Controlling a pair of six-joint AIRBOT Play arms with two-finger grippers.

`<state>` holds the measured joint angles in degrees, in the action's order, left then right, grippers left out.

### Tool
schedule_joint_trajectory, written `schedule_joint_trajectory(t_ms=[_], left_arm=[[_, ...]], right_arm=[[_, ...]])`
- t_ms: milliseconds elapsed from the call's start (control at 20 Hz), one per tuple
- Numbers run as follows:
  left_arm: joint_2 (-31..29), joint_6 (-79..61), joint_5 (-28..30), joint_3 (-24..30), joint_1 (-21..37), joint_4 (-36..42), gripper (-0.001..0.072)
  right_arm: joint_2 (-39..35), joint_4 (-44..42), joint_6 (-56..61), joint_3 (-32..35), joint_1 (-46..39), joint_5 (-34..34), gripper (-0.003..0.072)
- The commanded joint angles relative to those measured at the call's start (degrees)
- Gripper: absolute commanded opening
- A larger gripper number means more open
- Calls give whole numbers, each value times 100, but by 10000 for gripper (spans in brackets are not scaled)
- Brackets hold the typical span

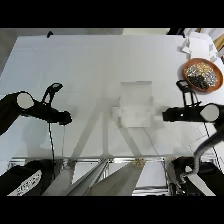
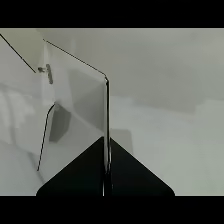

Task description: Fold the box and place the chain.

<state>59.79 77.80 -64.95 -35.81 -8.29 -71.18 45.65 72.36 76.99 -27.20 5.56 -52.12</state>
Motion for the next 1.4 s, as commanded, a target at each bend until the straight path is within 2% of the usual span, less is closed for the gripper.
schedule_joint_trajectory(t_ms=[0,200,300,400,450,700,800,900,1000,1050,1150,1250,1350], left_arm=[[2,-2,2,2,-2,-2,451],[4,-2,50,2,-2,2,451],[4,2,236,2,-2,2,451],[7,7,160,2,-2,4,458],[9,-184,96,2,-2,9,494],[13,-1366,-166,2,7,1056,504],[13,-1613,-151,2,-2,1250,504],[13,-1816,210,2,-2,1259,505],[31,-2684,474,-4,4,1836,507],[105,-3123,450,-66,13,2271,506],[553,-3617,-66,-496,13,2846,506],[1257,-4212,-723,-1121,13,3390,507],[1965,-4680,-981,-1711,11,3901,511]], right_arm=[[-424,-352,828,549,1423,868,19],[-420,-11,1526,584,2463,1360,19],[-420,164,1762,584,2636,1421,20],[-420,160,1770,584,2640,1410,20],[-420,160,1770,584,2640,1410,20],[-420,157,1770,584,2640,1410,20],[-420,157,1770,584,2640,1410,20],[-420,157,1768,584,2640,1412,20],[-420,133,1770,584,2640,1412,20],[-420,127,1770,584,2640,1410,20],[-420,90,1770,584,2640,1412,21],[-420,90,1770,584,2640,1410,21],[-420,85,1770,584,2640,1397,21]])
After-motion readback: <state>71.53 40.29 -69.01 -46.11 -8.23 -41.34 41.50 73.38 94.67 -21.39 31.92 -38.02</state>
